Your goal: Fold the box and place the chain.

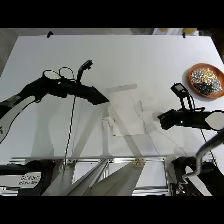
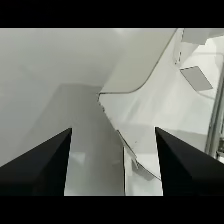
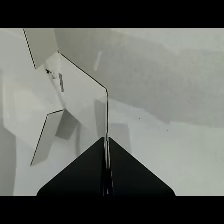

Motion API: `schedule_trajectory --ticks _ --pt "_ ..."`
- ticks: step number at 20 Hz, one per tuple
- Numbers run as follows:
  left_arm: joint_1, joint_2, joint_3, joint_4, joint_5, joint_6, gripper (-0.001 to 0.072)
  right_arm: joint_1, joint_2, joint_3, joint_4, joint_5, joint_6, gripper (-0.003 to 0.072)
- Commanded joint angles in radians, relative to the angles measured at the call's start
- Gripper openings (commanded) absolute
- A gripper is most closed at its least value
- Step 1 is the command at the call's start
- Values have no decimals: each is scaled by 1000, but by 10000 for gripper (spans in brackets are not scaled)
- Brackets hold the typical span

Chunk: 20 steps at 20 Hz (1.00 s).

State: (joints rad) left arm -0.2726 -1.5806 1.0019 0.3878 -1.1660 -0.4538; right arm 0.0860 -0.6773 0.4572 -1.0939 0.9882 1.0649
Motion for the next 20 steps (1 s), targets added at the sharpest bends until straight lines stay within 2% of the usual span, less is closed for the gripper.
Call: schedule_trajectory --ticks 1,7,11,12,13,15,18,20 --pt "-38 -106 37 -31 -19 49 579 1 1 -1 0 10 0 20" --pt "-122 -219 92 -109 -2 102 577 1 1 -1 0 30 0 20" --pt "-137 -239 92 -126 -97 142 551 1 1 -1 -1 28 0 20" --pt "-137 -239 92 -121 -118 143 478 1 1 -1 -1 25 0 20" --pt "-137 -239 92 -116 -131 143 373 1 1 -1 -1 21 0 20" --pt "-137 -238 92 -97 -134 144 282 1 1 -1 -1 19 0 20" --pt "-135 -236 92 -81 -155 231 0 1 1 -1 -1 19 0 20" --pt "-136 -214 92 -78 -149 299 3 1 2 0 3 19 0 23"
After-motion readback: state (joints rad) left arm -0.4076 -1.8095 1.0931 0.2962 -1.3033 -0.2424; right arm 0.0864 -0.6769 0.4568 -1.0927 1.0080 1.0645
